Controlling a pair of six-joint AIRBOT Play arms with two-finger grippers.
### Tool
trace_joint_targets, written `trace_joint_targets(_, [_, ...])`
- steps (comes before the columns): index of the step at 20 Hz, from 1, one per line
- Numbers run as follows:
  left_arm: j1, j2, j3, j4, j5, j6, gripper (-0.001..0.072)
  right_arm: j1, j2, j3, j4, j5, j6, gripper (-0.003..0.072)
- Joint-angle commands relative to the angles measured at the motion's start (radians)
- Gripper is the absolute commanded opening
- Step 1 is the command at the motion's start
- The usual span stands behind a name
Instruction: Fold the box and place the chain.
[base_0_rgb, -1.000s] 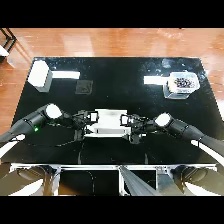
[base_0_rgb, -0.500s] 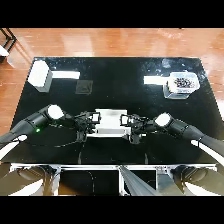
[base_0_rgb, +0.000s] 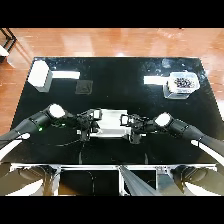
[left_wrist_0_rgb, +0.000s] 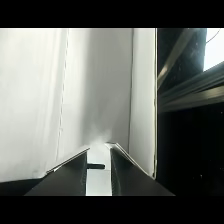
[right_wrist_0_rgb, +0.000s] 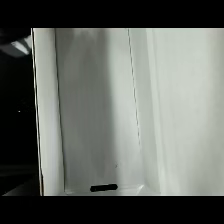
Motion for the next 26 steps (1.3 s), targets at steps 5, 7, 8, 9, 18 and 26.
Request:
trace_joint_targets(5, [-0.006, -0.016, 0.001, -0.027, 0.001, 0.01, 0.0264, 0.001, -0.001, 0.001, 0.001, 0.0, 0.0, 0.0526])
trace_joint_targets(7, [-0.007, -0.016, 0.001, -0.028, -0.002, 0.01, 0.0337, 0.001, -0.001, 0.001, 0.001, 0.0, 0.0, 0.0526])
trace_joint_targets(8, [-0.007, -0.016, 0.001, -0.028, -0.002, 0.01, 0.041, 0.001, -0.001, 0.001, 0.001, 0.0, 0.0, 0.0526])
trace_joint_targets(9, [-0.007, -0.016, 0.001, -0.027, -0.003, 0.01, 0.0428, 0.001, -0.001, 0.001, 0.001, 0.0, 0.0, 0.0526])
trace_joint_targets(18, [0.01, 0.012, 0.003, 0.0, -0.042, 0.001, 0.0018, 0.001, -0.001, 0.001, 0.001, 0.0, 0.0, 0.0525])
trace_joint_targets(26, [0.342, 0.32, 0.002, 0.103, -0.244, -0.406, 0.002, 0.001, -0.001, 0.001, 0.001, 0.0, 0.0, 0.0526])
